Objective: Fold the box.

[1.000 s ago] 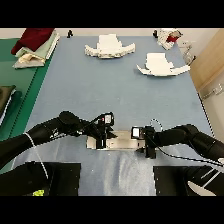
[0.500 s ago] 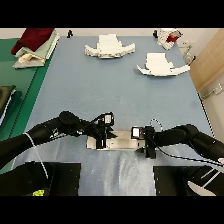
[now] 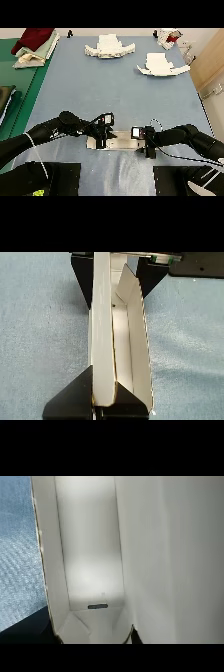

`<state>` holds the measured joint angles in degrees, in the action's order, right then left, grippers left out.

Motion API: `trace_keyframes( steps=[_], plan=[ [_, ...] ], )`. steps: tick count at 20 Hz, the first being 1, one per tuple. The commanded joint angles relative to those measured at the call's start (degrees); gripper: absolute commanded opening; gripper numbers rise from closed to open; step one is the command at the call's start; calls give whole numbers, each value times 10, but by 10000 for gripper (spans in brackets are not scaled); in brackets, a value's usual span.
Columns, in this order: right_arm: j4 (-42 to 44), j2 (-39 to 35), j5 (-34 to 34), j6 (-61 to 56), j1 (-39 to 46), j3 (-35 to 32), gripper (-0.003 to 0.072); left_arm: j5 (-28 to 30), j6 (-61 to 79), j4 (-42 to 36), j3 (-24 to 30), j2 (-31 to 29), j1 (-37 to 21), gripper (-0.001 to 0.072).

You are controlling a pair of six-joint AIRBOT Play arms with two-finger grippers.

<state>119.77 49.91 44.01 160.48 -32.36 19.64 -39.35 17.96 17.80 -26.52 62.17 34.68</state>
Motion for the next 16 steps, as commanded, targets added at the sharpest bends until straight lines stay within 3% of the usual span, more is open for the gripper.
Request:
trace_keyframes(
  steps=[1, 3, 4, 5, 6, 11, 14, 16],
  plan=[
    [0, 0, 0, 0, 0, 0, 507, -1, 0, 0, 0, 0, 0, 16],
    [0, 0, 0, 0, 0, 0, 507, 0, 0, 0, 0, 0, 0, 17],
    [0, 0, 0, 0, 0, 0, 507, 0, 0, 0, 0, 0, 0, 91],
    [0, 0, 0, 0, 0, 0, 507, 0, -1, 0, 0, 0, 0, 299],
    [0, 0, 0, 0, 0, 0, 507, 0, -12, 0, 0, 0, 0, 321],
    [0, 0, 0, 0, 0, 0, 507, 3, -72, 14, 0, -20, -7, 323],
    [0, 0, 0, 0, 0, 0, 507, -12, -215, 102, 0, -80, -31, 322],
    [0, 0, 0, 0, 0, 0, 507, -55, -335, 186, 0, -136, -50, 321]
  ],
)
